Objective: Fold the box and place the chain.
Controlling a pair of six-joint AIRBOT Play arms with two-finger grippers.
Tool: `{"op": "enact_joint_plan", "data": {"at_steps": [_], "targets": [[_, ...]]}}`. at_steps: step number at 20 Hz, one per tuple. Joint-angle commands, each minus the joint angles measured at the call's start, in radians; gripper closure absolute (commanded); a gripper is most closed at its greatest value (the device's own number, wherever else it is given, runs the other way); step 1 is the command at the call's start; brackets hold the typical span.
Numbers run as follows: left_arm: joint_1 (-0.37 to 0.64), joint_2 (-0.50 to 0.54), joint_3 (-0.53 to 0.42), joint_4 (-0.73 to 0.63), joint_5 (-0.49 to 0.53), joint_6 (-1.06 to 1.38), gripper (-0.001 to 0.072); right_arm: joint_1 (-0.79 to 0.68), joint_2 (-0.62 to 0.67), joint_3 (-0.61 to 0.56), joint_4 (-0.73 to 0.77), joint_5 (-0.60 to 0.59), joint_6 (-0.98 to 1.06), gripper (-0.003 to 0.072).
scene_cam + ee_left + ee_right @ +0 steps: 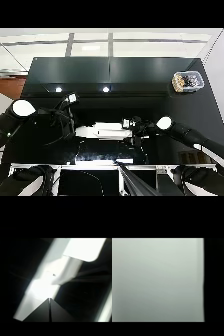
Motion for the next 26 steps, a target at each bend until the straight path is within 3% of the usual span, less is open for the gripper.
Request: {"op": "enact_joint_plan", "data": {"at_steps": [1,3,7,10,17,21,26], "targets": [[-0.013,0.023,-0.059,-0.122,-0.172,-0.117,0.0680,0.001,-0.001,0.000,0.001,0.000,0.000,0.0200],[-0.092,0.023,-0.115,-0.238,-0.080,-0.117,0.0681,0.001,-0.001,0.000,0.001,0.000,0.000,0.0200],[-0.209,0.022,-0.177,-0.549,0.414,-0.073,0.0679,0.001,-0.001,0.000,0.001,-0.003,0.000,0.0200],[-0.238,-0.006,-0.176,-0.691,0.667,0.004,0.0678,0.001,-0.001,0.000,0.001,-0.003,0.000,0.0200],[-0.243,-0.149,-0.173,-0.687,0.705,0.005,0.0679,0.001,-0.001,0.000,0.001,-0.002,0.000,0.0200],[-0.243,-0.238,-0.173,-0.680,0.598,0.005,0.0680,0.001,-0.001,0.000,0.001,-0.003,0.000,0.0201],[-0.219,-0.220,-0.137,-0.542,0.623,0.003,0.0680,0.001,-0.001,0.000,0.001,-0.002,0.000,0.0200]]}}
